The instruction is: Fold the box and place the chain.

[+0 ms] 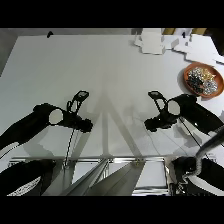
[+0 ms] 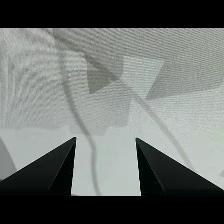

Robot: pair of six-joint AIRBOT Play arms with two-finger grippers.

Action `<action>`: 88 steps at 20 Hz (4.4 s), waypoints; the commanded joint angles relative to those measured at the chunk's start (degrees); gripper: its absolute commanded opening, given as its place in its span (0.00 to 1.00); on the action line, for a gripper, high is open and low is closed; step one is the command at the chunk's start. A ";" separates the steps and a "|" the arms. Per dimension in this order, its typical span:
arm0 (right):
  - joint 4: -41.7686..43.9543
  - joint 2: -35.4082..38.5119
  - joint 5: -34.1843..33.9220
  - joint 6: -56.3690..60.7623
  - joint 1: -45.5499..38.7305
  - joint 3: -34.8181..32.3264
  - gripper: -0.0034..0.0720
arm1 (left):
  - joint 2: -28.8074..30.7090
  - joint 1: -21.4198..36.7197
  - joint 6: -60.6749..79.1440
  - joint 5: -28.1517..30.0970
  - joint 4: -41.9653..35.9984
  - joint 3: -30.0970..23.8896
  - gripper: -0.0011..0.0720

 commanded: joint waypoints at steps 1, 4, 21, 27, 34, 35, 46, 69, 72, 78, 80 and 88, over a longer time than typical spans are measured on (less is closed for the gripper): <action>0.00 -0.02 0.00 0.00 0.07 0.00 0.54 | -0.02 -0.04 0.02 0.00 0.00 0.00 0.49; 0.00 -0.02 0.00 0.00 0.07 -0.02 0.54 | -0.02 -0.04 0.02 0.00 0.00 0.00 0.49; -32.20 -0.20 2.71 -15.58 -36.09 15.67 0.69 | -0.02 -0.04 0.02 0.00 -0.22 0.00 0.49; -31.98 -1.25 -6.49 -22.64 -57.88 15.72 0.75 | -0.02 -0.04 0.02 0.00 -0.24 0.00 0.49; -33.51 -12.39 -5.05 -28.02 -59.32 15.85 0.70 | -0.02 -0.04 0.00 0.00 -0.39 0.00 0.49; -33.51 -13.77 -4.63 -28.57 -59.32 15.85 0.70 | -0.02 -0.04 0.02 0.00 -0.39 0.00 0.49; -29.86 -8.35 3.02 -27.89 -47.28 15.85 0.07 | -0.02 -0.04 0.02 0.00 -0.39 0.00 0.49; 14.80 29.97 -15.08 -28.52 -23.98 -14.36 0.07 | -1.42 1.40 33.88 19.76 -30.38 3.26 0.64; 14.80 29.97 -14.64 -28.55 -23.98 -14.36 0.07 | -9.09 7.50 61.96 3.48 -55.80 11.23 0.65; 14.78 29.97 -13.73 -28.57 -23.98 -14.36 0.07 | -27.89 10.58 68.72 -11.65 -57.00 22.67 0.81; 14.78 29.97 -13.68 -28.57 -23.98 -14.36 0.07 | -31.41 9.31 70.44 -11.08 -57.11 22.71 0.81; 14.80 29.97 -13.31 -28.55 -23.98 -14.36 0.07 | -37.90 3.04 79.97 -11.80 -65.35 22.75 0.68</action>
